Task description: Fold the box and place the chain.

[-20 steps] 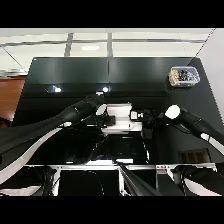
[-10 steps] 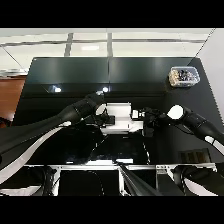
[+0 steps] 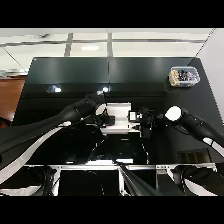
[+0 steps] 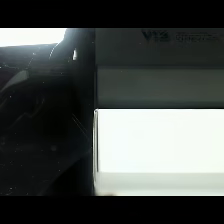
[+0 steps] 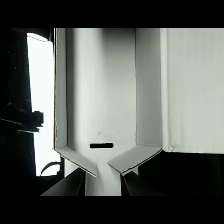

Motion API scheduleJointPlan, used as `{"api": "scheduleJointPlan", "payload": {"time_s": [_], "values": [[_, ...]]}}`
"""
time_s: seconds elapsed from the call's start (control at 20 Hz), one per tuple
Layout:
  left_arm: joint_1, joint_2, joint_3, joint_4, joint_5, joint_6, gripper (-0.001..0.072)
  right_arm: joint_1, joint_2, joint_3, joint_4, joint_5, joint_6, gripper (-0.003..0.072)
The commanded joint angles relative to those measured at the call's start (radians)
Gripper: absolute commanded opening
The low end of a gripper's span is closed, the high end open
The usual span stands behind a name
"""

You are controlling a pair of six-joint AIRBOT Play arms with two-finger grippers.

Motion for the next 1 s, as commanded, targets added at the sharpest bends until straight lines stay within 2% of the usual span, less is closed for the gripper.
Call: {"api": "scheduleJointPlan", "payload": {"time_s": [0.0,0.35,0.45,0.55,0.6,0.65,0.7,0.75,0.8,0.85,0.95], "values": [[0.001,0.0,0.0,0.0,0.002,0.0,0.0027,0.022,-0.001,0.001,0.054,-0.033,-0.01,0.0236],[0.001,0.0,0.0,0.0,0.001,0.0,0.0027,0.043,-0.05,0.001,0.267,-0.048,-0.009,0.0238],[0.001,0.0,0.0,0.0,0.001,0.0,0.0027,0.06,-0.062,0.001,0.268,-0.054,-0.008,0.024],[0.001,0.0,0.0,-0.001,0.001,0.0,0.0027,0.059,-0.062,0.001,0.269,-0.08,0.005,0.0346],[0.001,0.0,0.0,0.0,0.001,0.0,0.0027,0.059,-0.062,0.001,0.269,-0.081,0.015,0.0343],[0.001,0.0,0.0,0.0,0.001,0.0,0.0027,0.059,-0.061,0.001,0.268,-0.076,0.026,0.021],[0.001,0.0,0.0,0.0,0.001,0.0,0.0028,0.06,-0.062,0.001,0.268,-0.075,0.027,0.0207],[0.001,0.0,0.0,0.0,0.001,0.0,0.0027,0.06,-0.062,0.001,0.27,-0.079,0.027,0.0413],[0.001,0.0,0.0,0.0,0.001,0.0,0.0028,0.06,-0.061,0.001,0.268,-0.076,0.033,0.038],[0.001,0.0,0.0,0.0,0.001,0.0,0.0027,0.059,-0.061,0.001,0.256,-0.071,0.074,0.0161],[0.001,0.0,0.0,0.0,0.001,0.0,0.0028,0.056,-0.05,0.001,0.204,-0.06,0.199,0.0015]]}}
